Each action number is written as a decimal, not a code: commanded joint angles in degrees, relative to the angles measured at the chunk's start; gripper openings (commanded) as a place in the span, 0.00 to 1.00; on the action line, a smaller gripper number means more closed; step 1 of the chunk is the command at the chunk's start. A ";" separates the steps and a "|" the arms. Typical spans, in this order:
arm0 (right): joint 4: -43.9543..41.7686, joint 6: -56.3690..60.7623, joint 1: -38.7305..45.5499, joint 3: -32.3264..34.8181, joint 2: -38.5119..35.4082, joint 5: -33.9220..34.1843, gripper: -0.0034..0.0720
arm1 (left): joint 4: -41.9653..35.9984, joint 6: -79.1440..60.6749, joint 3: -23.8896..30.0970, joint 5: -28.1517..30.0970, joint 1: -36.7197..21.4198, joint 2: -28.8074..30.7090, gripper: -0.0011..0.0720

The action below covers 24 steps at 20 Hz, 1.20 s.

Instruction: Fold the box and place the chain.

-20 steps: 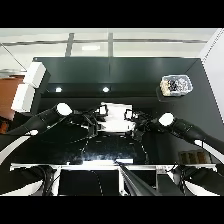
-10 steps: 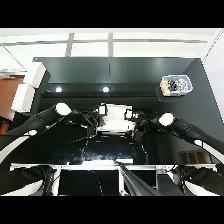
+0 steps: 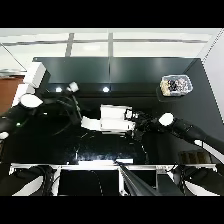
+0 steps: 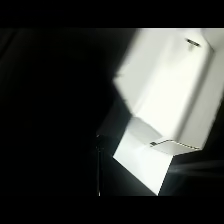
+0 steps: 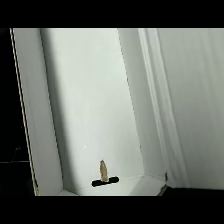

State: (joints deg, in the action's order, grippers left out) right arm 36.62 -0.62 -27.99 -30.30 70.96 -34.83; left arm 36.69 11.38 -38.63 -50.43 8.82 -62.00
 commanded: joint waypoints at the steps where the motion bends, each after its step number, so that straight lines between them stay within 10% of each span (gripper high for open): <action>1: 0.00 0.02 -0.07 0.02 0.02 -0.04 0.43 | 0.42 21.66 0.04 -1.77 -9.68 2.32 0.06; 12: -0.46 0.02 -0.07 0.02 0.02 -0.04 0.43 | 0.85 44.63 0.13 -13.99 -18.82 -13.81 0.05; 24: -0.66 0.02 -0.07 0.02 0.02 -0.04 0.43 | 2.49 50.64 0.13 -11.28 -3.82 -19.93 0.05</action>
State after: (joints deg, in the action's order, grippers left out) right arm 36.05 -0.62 -27.99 -30.30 70.96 -34.87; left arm 40.12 61.06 -38.52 -62.72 2.46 -81.65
